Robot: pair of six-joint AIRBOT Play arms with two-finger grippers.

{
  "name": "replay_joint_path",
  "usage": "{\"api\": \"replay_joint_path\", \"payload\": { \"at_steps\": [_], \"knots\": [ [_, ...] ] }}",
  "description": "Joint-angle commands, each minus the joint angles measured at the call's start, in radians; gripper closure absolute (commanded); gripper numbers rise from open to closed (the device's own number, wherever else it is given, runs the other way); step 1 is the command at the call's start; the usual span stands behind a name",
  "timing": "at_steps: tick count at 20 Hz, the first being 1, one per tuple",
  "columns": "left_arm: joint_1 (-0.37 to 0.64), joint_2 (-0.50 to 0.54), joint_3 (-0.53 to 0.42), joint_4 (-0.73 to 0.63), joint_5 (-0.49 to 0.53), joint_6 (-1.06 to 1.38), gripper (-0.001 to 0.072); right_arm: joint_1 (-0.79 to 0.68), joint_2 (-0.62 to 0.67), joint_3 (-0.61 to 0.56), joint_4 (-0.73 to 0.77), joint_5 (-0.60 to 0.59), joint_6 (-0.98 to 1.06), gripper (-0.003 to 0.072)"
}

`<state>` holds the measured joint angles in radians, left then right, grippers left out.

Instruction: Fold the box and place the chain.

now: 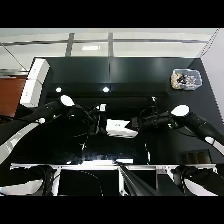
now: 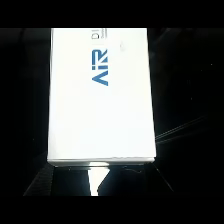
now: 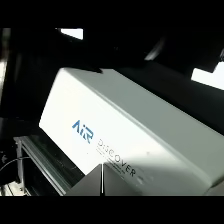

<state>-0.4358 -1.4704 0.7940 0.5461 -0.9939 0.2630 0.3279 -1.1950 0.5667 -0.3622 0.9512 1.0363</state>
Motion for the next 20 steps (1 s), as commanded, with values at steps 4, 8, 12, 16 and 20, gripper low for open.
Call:
{"api": "replay_joint_path", "payload": {
  "at_steps": [4,8,12,16,20],
  "knots": [
    [0.000,-0.001,0.000,0.000,-0.001,-0.003,0.0226,-0.002,-0.048,-0.004,-0.005,-0.019,-0.020,0.0672],
    [0.000,-0.001,0.000,-0.001,-0.001,-0.003,0.0226,-0.002,-0.046,0.007,-0.008,0.020,-0.023,0.0671],
    [0.001,-0.001,0.000,-0.004,0.002,-0.024,0.0218,-0.047,0.012,0.096,-0.013,0.183,-0.027,0.0672],
    [0.012,0.006,0.034,0.025,-0.045,-0.152,0.0072,-0.234,0.197,0.226,-0.109,0.330,0.003,0.0672],
    [0.012,0.051,0.114,0.269,-0.173,-0.348,-0.0003,-0.480,0.358,0.272,-0.393,0.336,0.086,0.0672]
  ]
}}
